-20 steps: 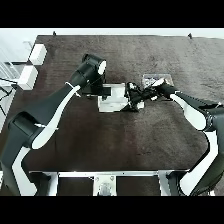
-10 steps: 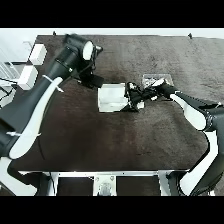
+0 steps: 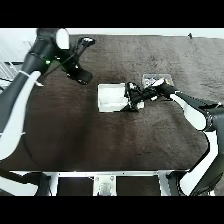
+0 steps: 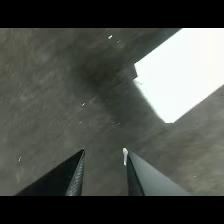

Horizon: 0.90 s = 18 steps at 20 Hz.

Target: Fold the box and place the chain.

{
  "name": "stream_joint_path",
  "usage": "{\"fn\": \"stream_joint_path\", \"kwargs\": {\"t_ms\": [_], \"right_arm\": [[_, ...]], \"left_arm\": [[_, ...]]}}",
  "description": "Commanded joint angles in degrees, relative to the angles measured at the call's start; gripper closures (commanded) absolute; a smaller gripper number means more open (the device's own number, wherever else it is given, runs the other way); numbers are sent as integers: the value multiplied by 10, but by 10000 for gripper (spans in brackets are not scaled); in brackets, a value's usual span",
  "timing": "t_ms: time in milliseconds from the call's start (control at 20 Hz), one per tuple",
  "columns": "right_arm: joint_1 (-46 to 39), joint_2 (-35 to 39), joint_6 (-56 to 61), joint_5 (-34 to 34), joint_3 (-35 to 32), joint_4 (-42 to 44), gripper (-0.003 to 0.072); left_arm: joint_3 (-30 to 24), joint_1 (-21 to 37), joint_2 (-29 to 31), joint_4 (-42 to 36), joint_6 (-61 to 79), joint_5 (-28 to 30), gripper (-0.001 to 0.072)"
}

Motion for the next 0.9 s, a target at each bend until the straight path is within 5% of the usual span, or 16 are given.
{"fn": "stream_joint_path", "kwargs": {"t_ms": [0,100,150,250,300,350,400,600,850], "right_arm": [[0,0,0,0,0,0,119],[0,0,0,0,0,0,119],[0,0,0,0,0,0,119],[0,0,0,0,0,0,119],[0,0,0,0,0,0,119],[0,0,0,0,0,0,119],[0,0,0,0,0,0,119],[0,0,0,0,0,0,119],[1,0,0,0,0,0,119]], "left_arm": [[-101,55,62,-144,111,78,396],[-186,76,104,-195,199,133,435],[-223,78,119,-200,247,162,549],[-276,78,131,-191,304,183,580],[-285,78,130,-192,305,189,506],[-290,77,130,-202,323,198,125],[-300,77,130,-224,352,203,-9],[-368,77,130,-305,586,222,-11],[-444,85,104,-401,789,337,6]]}}
